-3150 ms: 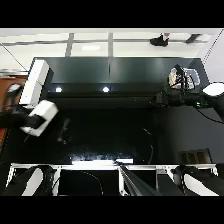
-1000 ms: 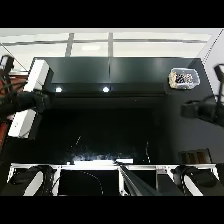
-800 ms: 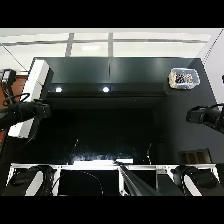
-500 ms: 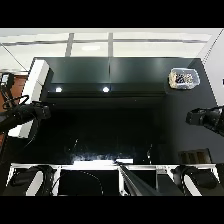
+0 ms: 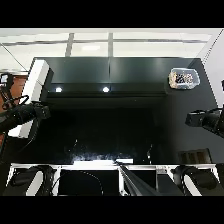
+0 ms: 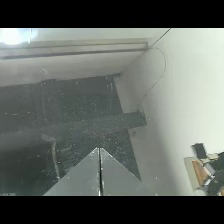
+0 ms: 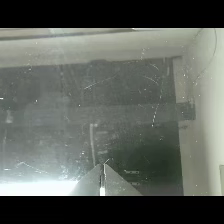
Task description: Fold the box and place the chain.
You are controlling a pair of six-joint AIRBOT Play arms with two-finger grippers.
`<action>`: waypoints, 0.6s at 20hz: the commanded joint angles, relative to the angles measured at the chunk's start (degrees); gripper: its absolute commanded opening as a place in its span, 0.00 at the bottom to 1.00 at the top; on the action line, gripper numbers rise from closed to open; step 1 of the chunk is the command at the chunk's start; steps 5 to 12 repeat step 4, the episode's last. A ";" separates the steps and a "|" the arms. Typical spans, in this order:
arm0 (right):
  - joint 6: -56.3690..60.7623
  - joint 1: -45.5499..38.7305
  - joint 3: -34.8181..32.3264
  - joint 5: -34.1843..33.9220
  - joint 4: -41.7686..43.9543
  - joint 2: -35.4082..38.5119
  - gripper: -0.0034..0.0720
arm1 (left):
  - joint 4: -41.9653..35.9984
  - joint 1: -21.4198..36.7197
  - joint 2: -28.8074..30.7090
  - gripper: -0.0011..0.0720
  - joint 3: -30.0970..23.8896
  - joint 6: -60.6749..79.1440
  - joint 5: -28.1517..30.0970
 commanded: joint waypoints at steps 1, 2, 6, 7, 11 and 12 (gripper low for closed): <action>-0.04 -0.04 -0.04 0.07 0.04 0.04 0.10 | 0.04 0.07 0.04 0.06 0.00 -0.04 0.02; -0.04 -0.04 -0.04 0.07 0.04 0.04 0.10 | 0.02 0.07 0.04 0.06 0.00 -0.04 0.04; -0.04 -0.04 -0.04 0.07 0.04 0.04 0.10 | 0.04 0.07 0.04 0.06 0.00 -0.04 0.04; -0.04 -0.04 -0.04 0.07 0.04 0.04 0.10 | 0.04 0.07 0.04 0.06 0.00 -0.04 0.04; -0.04 -0.04 -0.04 0.07 0.04 0.04 0.10 | 0.04 0.07 0.04 0.06 0.00 -0.04 0.04; -0.04 -0.04 -0.04 0.07 0.04 0.04 0.10 | 0.04 0.07 0.04 0.06 0.00 -0.04 0.04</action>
